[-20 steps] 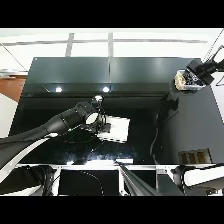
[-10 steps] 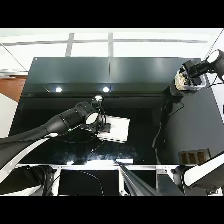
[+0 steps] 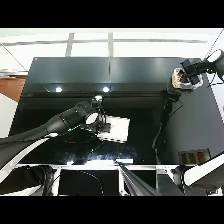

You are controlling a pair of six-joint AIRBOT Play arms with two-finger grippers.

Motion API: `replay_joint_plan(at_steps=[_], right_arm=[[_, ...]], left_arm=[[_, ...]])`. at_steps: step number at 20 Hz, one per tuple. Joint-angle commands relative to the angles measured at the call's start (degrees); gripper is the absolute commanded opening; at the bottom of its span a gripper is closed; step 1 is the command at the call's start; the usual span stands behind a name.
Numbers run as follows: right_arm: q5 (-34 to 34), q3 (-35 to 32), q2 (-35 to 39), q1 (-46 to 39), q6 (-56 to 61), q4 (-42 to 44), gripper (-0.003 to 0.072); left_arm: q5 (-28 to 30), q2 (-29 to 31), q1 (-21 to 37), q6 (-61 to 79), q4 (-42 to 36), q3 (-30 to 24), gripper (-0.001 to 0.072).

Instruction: Fold the box and place the chain.

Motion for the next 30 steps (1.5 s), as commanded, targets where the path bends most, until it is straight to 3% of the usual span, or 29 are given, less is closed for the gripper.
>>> replay_joint_plan(at_steps=[1,10,13,17,22,27,30], right_arm=[[1.6,0.1,4.7,-1.6,-6.2,1.3,0.0038],[8.2,0.1,24.7,-5.8,-24.6,9.4,0.0038],[13.3,0.1,32.2,-4.6,-31.4,11.8,0.0038],[20.2,0.0,42.1,-0.2,-36.1,11.3,0.0037],[23.9,0.0,51.2,6.5,-36.1,11.4,0.0038],[36.3,-0.3,55.1,16.0,-37.4,11.6,0.0038],[37.6,-3.8,55.3,23.4,-39.3,13.5,0.0038]], left_arm=[[0.0,0.0,0.0,0.0,0.0,0.0,0.0032],[-0.1,0.0,0.0,0.0,0.0,0.0,0.0032],[-0.1,0.0,0.0,0.0,0.0,0.0,0.0032],[0.0,0.0,0.0,0.0,0.0,0.0,0.0032],[-0.1,0.0,0.0,0.0,0.0,0.0,0.0032],[-0.2,0.0,0.0,0.0,0.0,0.0,0.0032],[-0.2,0.0,0.0,0.0,0.0,0.0,0.0032]])
